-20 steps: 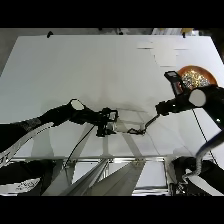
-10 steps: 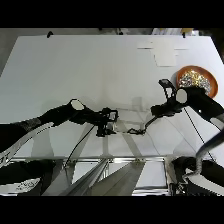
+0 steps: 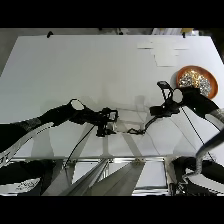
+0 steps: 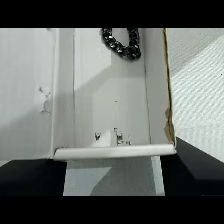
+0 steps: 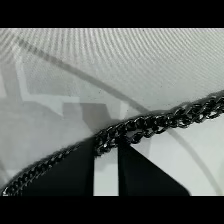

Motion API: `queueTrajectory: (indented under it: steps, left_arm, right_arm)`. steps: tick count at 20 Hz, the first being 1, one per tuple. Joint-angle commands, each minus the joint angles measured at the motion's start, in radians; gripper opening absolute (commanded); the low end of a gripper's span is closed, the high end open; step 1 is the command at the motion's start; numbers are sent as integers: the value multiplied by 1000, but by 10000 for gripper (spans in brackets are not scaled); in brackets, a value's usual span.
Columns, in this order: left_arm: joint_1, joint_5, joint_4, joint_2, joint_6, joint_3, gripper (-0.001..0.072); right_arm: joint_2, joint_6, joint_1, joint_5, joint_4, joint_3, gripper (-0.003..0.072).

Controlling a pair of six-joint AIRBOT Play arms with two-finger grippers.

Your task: Fold the box and place the chain.

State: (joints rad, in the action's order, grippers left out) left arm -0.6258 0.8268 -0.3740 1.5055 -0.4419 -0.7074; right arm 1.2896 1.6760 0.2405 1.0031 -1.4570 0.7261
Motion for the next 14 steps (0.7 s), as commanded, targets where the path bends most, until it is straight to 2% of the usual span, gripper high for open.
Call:
queueTrajectory:
  steps: [1, 4, 7, 12, 14]
  left_arm:
    - [1, 0, 0, 0, 0, 0, 223]
    - [1, 0, 0, 0, 0, 0, 223]
    - [1, 0, 0, 0, 0, 0, 223]
    - [1, 0, 0, 0, 0, 0, 223]
    - [1, 0, 0, 0, 0, 0, 223]
  right_arm:
    - [3, -10, 0, 16, 2, -1, 18]
    - [-57, -32, 8, 33, -5, -1, 17]
    - [-190, -39, 8, 46, -6, -1, 17]
    - [-435, -62, 8, 139, -5, -2, 17]
    - [-483, -58, 7, 135, -9, -5, 19]
